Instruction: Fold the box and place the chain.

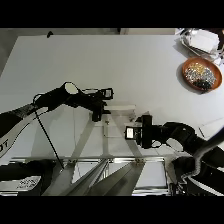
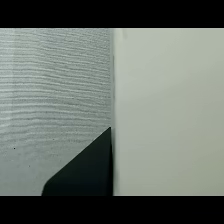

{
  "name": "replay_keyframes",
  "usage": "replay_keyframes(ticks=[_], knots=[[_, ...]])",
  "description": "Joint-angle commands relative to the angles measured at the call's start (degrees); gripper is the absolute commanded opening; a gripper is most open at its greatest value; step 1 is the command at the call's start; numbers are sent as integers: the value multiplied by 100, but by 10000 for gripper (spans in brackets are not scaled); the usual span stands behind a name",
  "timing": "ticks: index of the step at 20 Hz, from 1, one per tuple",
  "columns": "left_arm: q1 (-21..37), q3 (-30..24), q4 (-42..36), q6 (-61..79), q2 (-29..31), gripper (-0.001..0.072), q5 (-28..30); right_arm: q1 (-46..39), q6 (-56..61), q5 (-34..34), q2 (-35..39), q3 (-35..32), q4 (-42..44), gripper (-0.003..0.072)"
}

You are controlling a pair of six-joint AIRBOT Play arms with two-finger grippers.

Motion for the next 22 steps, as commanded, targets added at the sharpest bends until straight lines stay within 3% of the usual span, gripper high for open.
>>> replay_keyframes(ticks=[1, 9, 19, 22], knots=[[-2, -2, 0, 0, -4, 14, 2, 142, -105, -138, -85, -107, -122, 667], [-4, -2, -2, 0, -4, 14, 2, 136, -90, -894, -374, -72, -96, 666], [-2, -2, 0, 0, -4, 14, 2, -577, -363, -535, -374, 466, 280, 653], [-2, -2, -2, 0, -4, 14, 2, -874, -1049, -485, -376, 518, 1071, 658]])
